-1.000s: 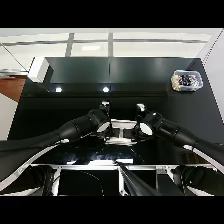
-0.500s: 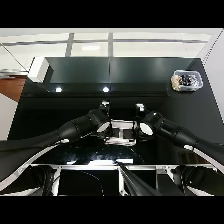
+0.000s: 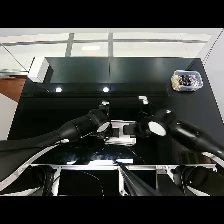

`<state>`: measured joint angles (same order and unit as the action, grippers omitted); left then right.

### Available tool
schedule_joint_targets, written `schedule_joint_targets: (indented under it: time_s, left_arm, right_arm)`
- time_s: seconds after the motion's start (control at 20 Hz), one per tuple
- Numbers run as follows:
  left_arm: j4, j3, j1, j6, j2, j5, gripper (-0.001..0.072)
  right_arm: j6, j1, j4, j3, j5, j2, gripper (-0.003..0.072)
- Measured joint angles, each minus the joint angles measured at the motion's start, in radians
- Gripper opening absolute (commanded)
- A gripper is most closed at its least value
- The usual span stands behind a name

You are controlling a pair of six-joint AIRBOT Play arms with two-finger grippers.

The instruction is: Fold the box and place the chain.

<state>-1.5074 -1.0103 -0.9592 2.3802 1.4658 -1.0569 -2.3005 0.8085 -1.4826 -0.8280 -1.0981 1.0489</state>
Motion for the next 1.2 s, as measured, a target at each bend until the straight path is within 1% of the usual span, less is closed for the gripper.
schedule_joint_targets:
  time_s: [0.05,0.1,0.3,0.4,0.5,0.55,0.6,0.65,0.75,0.85,0.9,1.0,1.15,1.2]
  left_arm:
    - [0.001,0.0,0.0,0.0,0.0,0.0,0.003]
    - [0.001,0.0,0.0,0.0,0.0,0.001,0.003]
    - [0.0,0.0,0.0,-0.001,0.0,0.0,0.003]
    - [0.001,0.0,0.0,-0.001,0.0,0.0,0.003]
    - [0.001,0.0,0.0,-0.001,0.0,0.0,0.003]
    - [0.001,0.0,0.0,-0.001,0.0,0.0,0.003]
    - [0.001,0.0,0.0,-0.001,0.0,0.0,0.003]
    - [0.001,0.0,0.0,-0.001,0.0,0.0,0.003]
    - [0.001,0.0,0.0,-0.001,0.0,0.0,0.003]
    - [0.001,0.0,0.0,-0.001,0.0,0.001,0.003]
    - [0.001,0.0,0.0,-0.001,0.0,0.0,0.003]
    - [0.001,0.0,0.0,-0.001,0.0,0.0,0.003]
    - [0.001,0.0,0.0,-0.001,0.0,0.0,0.003]
    - [0.001,0.0,0.0,-0.001,0.0,0.001,0.003]
  right_arm:
    - [0.006,-0.004,-0.011,-0.002,-0.025,-0.035,0.0319]
    - [0.013,-0.012,-0.032,-0.003,-0.079,-0.072,0.032]
    - [0.058,-0.06,-0.156,-0.005,-0.24,-0.204,0.0318]
    - [0.08,-0.101,-0.265,-0.006,-0.298,-0.254,0.0318]
    - [0.1,-0.163,-0.405,-0.001,-0.306,-0.283,0.0318]
    - [0.105,-0.202,-0.467,0.006,-0.286,-0.29,0.0319]
    - [0.109,-0.253,-0.525,0.018,-0.243,-0.294,0.0408]
    - [0.113,-0.31,-0.567,0.032,-0.188,-0.292,0.0718]
    - [0.126,-0.455,-0.603,0.054,-0.062,-0.258,0.0712]
    - [0.139,-0.619,-0.575,0.05,0.069,-0.183,0.0711]
    - [0.156,-0.7,-0.537,0.029,0.134,-0.129,0.0711]
    - [0.203,-0.834,-0.443,-0.051,0.231,-0.002,0.0705]
    - [0.328,-0.953,-0.312,-0.225,0.299,0.213,0.0702]
    - [0.373,-0.974,-0.275,-0.294,0.312,0.289,0.0609]
